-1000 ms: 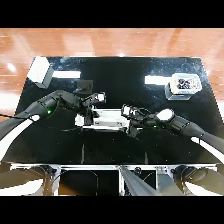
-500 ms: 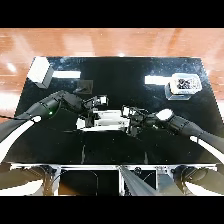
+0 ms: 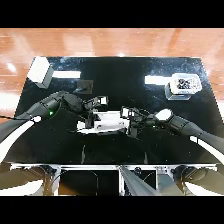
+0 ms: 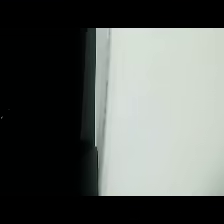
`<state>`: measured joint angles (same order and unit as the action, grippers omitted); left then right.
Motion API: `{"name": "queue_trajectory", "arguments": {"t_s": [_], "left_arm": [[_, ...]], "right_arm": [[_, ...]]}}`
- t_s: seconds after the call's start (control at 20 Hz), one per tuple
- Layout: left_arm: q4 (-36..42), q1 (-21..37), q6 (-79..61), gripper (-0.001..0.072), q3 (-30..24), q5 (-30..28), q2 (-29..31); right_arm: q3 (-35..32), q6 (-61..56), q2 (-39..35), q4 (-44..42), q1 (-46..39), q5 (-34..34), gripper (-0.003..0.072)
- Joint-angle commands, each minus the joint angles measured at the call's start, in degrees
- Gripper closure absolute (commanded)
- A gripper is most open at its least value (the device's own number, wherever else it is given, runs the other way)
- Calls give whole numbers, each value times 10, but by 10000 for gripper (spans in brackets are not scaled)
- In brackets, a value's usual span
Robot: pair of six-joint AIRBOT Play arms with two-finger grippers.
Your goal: Fold the box and place the chain.
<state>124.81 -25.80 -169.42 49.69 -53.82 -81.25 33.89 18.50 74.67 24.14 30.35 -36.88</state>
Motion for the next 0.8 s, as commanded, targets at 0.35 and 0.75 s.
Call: {"name": "queue_trajectory", "arguments": {"t_s": [0.35, 0.75], "left_arm": [[-1, 0, 2, 694, 0, 13, 0], [-1, 0, 2, 695, 0, 13, 0]], "right_arm": [[0, -48, 0, 37, 29, 17, 84], [0, -51, 0, 27, 29, 17, 201]]}}
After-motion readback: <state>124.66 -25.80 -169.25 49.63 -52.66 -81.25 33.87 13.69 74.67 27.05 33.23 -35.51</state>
